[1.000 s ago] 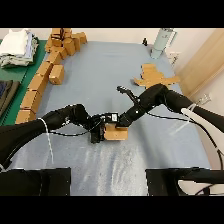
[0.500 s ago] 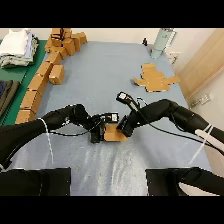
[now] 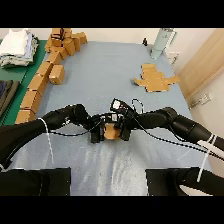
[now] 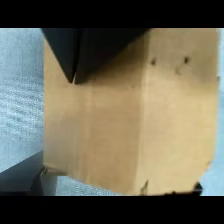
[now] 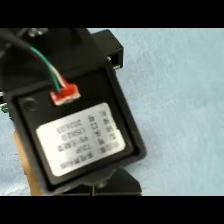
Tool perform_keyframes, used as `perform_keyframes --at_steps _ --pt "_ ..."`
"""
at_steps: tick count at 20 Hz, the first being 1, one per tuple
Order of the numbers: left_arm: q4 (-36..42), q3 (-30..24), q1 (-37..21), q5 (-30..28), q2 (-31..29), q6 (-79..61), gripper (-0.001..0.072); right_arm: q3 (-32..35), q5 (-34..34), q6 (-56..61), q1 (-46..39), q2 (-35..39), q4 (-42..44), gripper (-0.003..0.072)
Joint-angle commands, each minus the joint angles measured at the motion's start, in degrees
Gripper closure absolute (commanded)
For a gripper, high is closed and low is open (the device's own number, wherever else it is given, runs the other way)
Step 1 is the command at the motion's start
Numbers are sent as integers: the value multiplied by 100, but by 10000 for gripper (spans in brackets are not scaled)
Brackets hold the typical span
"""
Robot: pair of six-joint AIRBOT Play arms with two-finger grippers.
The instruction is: Fold the box.
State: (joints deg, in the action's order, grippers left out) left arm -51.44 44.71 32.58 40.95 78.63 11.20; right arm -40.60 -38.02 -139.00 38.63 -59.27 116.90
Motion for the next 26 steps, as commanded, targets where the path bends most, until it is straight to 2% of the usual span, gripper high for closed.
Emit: perform_keyframes --at_steps 1,9,14,19,20,21,22,23,25,26 --pt "0 0 -4 0 -4 -2 215 4 -4 -181 101 267 -120 683" --pt "0 0 -4 0 -4 -2 215 649 258 -404 463 542 -144 683" --pt "0 0 -4 0 -4 -2 215 669 522 -509 461 542 -570 682" --pt "0 -2 -4 0 -4 -2 215 669 490 -509 461 531 -835 679" --pt "0 0 -4 0 -4 -2 215 669 446 -509 461 531 -835 660" --pt "0 -2 -4 0 -4 -2 215 669 404 -509 461 531 -831 565" --pt "0 0 -4 -2 -4 -2 215 669 391 -509 461 531 -831 400" --pt "0 0 -4 0 -4 -2 215 669 389 -514 463 533 -831 309" --pt "0 -2 -4 0 -4 -2 215 664 369 -776 463 544 -824 219" --pt "0 0 -4 0 -4 -2 215 662 341 -896 466 544 -809 214"
